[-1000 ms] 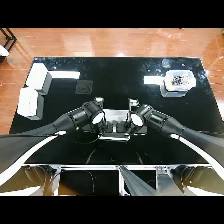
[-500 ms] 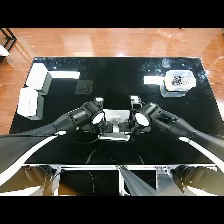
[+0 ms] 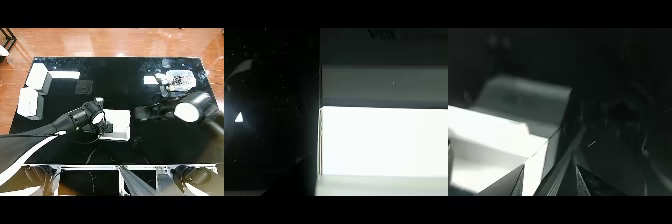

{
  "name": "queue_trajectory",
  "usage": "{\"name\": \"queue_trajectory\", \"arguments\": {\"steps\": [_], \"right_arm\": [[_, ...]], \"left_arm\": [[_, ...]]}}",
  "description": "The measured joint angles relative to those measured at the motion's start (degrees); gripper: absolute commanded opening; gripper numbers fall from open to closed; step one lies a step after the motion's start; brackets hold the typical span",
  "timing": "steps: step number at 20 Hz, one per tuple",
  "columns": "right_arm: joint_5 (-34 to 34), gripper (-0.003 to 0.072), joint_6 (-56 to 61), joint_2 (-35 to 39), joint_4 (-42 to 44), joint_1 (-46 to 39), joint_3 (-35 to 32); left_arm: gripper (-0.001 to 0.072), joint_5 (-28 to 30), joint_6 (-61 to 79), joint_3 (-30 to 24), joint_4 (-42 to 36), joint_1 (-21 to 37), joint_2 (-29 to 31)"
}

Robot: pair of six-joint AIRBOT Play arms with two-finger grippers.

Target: Fold the box and place the chain.

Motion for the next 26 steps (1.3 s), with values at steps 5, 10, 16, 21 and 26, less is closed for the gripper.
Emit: {"name": "queue_trajectory", "arguments": {"steps": [5, 10, 16, 21, 26], "right_arm": [[-4.4, 0.0613, -5.3, 2.4, -6.3, -14.3, 0.0], [-15.0, 0.0618, -15.7, -4.6, -6.8, -27.8, 2.2], [-15.3, 0.0713, -25.7, -24.9, -3.8, -36.9, 16.9], [-12.9, 0.0711, -29.3, -37.6, -3.8, -39.5, 28.3], [-14.1, 0.07, -27.2, -42.7, -6.7, -41.6, 32.6]], "left_arm": [[0.0021, 0.0, 0.0, 0.0, 0.0, 0.0, 0.0], [0.0022, 0.3, 0.3, 0.0, 0.0, 0.0, 0.0], [0.0021, 0.9, 0.5, 0.0, 0.0, 0.0, 0.0], [0.0021, 1.1, 0.5, 0.0, 0.0, 0.0, 0.0], [0.0021, 1.2, 0.5, 0.0, 0.0, 0.0, 0.0]]}}
